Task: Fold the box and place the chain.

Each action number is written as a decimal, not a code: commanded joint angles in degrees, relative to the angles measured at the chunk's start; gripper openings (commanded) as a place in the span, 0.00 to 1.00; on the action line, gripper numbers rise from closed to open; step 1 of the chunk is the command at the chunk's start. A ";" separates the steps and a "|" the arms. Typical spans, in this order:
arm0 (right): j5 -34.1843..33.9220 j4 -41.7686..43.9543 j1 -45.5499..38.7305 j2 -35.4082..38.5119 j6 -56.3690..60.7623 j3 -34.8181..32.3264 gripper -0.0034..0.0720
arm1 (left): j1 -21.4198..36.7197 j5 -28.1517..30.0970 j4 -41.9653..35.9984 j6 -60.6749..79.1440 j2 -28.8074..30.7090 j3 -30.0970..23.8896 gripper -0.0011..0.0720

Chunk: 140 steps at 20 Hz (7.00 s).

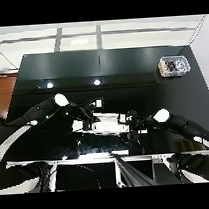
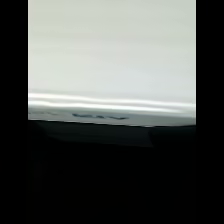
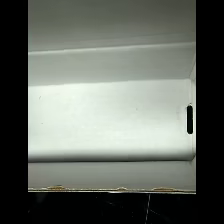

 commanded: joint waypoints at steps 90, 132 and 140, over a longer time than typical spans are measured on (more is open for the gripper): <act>-1.99 -0.94 -0.02 -0.02 3.19 0.00 0.59 | 2.19 2.05 8.33 -1.81 14.49 -11.56 0.97; -1.99 -0.94 -0.02 -0.02 3.23 0.00 0.59 | -4.70 9.68 -5.90 -2.34 10.56 -11.56 0.66; -1.99 -0.92 -0.04 -0.02 3.23 0.00 0.59 | 3.43 6.19 8.57 -31.80 19.98 -10.38 0.05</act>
